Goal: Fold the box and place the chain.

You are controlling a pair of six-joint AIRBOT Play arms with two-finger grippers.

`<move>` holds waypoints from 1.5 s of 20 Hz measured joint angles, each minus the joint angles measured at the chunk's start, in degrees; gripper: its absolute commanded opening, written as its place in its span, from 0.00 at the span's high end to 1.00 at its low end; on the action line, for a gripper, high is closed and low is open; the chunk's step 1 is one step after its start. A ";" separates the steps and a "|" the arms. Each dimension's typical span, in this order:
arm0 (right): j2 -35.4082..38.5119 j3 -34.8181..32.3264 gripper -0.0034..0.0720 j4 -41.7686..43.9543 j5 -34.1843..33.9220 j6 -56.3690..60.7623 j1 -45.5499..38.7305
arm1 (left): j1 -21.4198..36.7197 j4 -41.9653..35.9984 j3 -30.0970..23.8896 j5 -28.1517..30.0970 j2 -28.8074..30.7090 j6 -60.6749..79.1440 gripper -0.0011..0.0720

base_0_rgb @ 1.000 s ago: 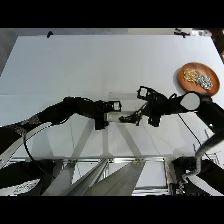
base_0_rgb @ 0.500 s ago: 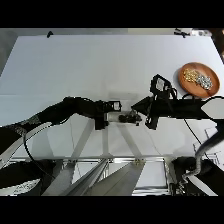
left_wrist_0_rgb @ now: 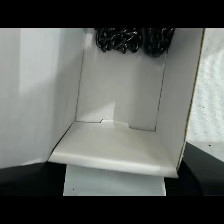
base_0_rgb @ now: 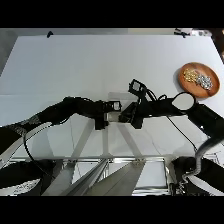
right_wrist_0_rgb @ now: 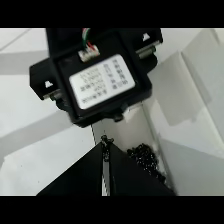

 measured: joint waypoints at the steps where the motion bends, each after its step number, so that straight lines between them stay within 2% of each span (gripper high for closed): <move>1: -0.92 0.00 0.58 -0.20 -0.13 0.26 0.04 | 0.00 0.00 0.00 0.00 0.00 0.00 0.44; 5: -1.99 0.11 0.56 -0.52 -0.07 0.52 -0.33 | 0.00 0.00 0.00 0.00 0.00 0.00 0.44; 9: 1.53 0.11 0.56 -0.52 3.10 0.39 -5.75 | 0.00 0.02 0.00 -0.02 0.00 0.00 0.44; 10: 2.75 0.11 0.59 -0.52 4.70 -0.48 -8.20 | 0.00 0.00 0.00 0.00 0.00 0.00 0.44; 11: 3.87 0.11 0.68 -0.68 6.62 -1.64 -10.88 | 0.00 0.00 0.00 0.00 0.00 0.00 0.44; 12: 4.74 0.11 0.69 -1.57 9.31 -3.06 -13.90 | 0.00 0.00 0.00 0.00 0.00 0.00 0.44; 13: 5.35 0.04 0.67 -3.21 11.78 -4.42 -16.55 | 0.00 0.00 0.00 0.00 0.00 0.00 0.44; 16: 5.31 -0.24 0.28 -11.26 16.00 -7.48 -21.03 | 0.00 0.02 0.00 0.00 0.00 -0.02 0.44; 19: 2.80 -0.35 0.18 -18.78 16.35 -10.95 -22.51 | 0.00 0.02 0.00 -0.02 0.00 -0.02 0.44; 22: -0.59 -0.39 0.09 -21.79 15.54 -15.37 -20.55 | 0.00 0.00 0.00 0.00 0.00 -0.02 0.44; 30: -9.14 -0.39 0.10 -21.14 6.60 -20.22 -12.70 | 0.00 0.00 0.00 -0.02 0.00 0.00 0.44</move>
